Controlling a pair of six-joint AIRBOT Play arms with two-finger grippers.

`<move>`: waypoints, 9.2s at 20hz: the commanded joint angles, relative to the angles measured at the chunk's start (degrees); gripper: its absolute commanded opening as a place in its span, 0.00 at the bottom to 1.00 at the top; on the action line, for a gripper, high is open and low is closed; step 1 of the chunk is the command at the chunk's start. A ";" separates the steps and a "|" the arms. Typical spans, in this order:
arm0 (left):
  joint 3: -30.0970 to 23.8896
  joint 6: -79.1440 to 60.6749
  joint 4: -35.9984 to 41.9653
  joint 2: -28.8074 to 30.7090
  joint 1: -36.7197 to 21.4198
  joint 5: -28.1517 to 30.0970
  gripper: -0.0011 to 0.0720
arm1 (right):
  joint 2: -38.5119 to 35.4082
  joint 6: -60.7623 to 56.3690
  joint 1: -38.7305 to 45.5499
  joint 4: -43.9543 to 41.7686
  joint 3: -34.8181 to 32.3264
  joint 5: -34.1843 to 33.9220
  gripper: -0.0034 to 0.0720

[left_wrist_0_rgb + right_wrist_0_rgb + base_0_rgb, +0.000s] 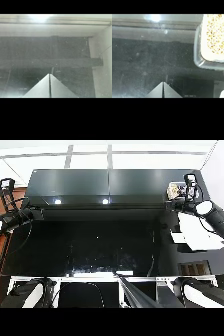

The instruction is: Fold the box and place the chain.

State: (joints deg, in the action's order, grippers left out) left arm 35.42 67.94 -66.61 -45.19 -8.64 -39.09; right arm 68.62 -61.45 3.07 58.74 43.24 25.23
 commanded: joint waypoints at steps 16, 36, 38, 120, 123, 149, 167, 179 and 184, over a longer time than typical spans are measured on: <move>-0.02 -0.02 -0.02 -0.02 0.02 0.00 0.05 | -0.02 -0.02 0.02 -0.04 -0.02 0.00 0.07; -0.02 0.20 0.04 -0.26 0.04 3.80 0.61 | -0.02 -8.22 31.26 9.38 8.98 23.47 0.98; -0.02 1.99 -0.02 -0.87 0.02 3.69 0.98 | 0.00 -8.26 38.40 11.23 8.98 24.87 0.98; 51.69 -20.98 30.86 -67.49 25.70 -54.47 0.05 | -22.36 13.97 -8.72 -32.59 -23.67 6.43 0.95; 46.51 -22.27 29.11 -59.82 26.99 -54.62 0.05 | -22.36 13.92 -7.76 -16.06 -17.18 15.85 0.95; 15.04 -68.46 18.01 -37.64 34.29 -9.14 0.05 | -12.87 48.26 -32.54 0.24 -15.08 13.16 0.95; 15.04 -68.41 18.03 -37.64 34.29 -9.40 0.05 | -8.48 52.70 -32.50 -10.25 -7.96 7.39 0.98; 15.04 -68.43 18.03 -37.64 34.29 -9.38 0.05 | 0.00 74.23 -27.32 -28.74 -6.93 12.15 0.98; 15.04 -68.43 18.01 -37.64 34.29 -9.38 0.05 | 2.84 75.87 -27.34 -28.94 -6.97 15.43 0.98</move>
State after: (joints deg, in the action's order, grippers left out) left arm 50.43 -0.49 -48.84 -82.81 25.63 -48.64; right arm 69.80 12.12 -24.32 31.33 36.16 39.59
